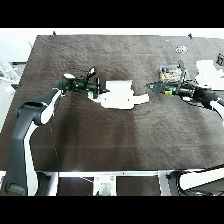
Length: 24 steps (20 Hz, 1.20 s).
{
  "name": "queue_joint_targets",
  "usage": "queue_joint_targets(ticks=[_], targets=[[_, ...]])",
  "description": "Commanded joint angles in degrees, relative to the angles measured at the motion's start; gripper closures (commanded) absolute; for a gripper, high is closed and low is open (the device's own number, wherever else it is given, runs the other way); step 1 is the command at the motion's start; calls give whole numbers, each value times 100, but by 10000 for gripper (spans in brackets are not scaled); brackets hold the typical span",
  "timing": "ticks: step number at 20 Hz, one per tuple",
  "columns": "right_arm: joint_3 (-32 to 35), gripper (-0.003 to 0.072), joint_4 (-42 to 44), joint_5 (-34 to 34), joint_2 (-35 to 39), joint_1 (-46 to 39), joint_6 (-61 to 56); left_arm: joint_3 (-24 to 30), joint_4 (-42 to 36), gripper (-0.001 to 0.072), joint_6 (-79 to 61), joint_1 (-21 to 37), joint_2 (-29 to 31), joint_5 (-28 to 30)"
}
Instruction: Fold the box and place the chain.
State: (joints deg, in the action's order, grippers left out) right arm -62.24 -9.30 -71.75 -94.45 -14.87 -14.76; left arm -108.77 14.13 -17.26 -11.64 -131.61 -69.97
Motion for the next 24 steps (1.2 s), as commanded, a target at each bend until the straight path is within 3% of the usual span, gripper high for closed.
queue_joint_targets(ticks=[1,4,6,7,8,9,12,14,16,19,24], targets=[[564,415,26,-566,533,96,439,2,0,691,120,4,2,-7],[1351,415,-63,-439,1099,398,1436,2,0,691,120,4,2,-7],[1639,406,-341,129,1266,673,1919,0,0,691,122,4,2,-9],[1685,330,-369,413,1259,811,2013,2,0,691,122,4,2,-7],[1703,309,-479,610,1259,938,2203,0,-2,691,122,4,2,-7],[1698,368,-643,686,1259,1062,2564,0,-2,691,122,4,2,-7],[1703,384,-1443,1093,1261,1473,2911,0,0,691,133,4,4,-7],[1718,300,-1803,1576,1261,1685,2828,0,0,691,133,4,2,-7],[1716,107,-1843,2129,1261,1805,2835,2,0,691,133,4,2,-4],[1714,60,-1843,2422,1261,1838,3143,0,-2,691,133,4,2,-4],[1703,60,-1808,2522,1261,1965,3563,0,-2,691,133,4,2,-2]])
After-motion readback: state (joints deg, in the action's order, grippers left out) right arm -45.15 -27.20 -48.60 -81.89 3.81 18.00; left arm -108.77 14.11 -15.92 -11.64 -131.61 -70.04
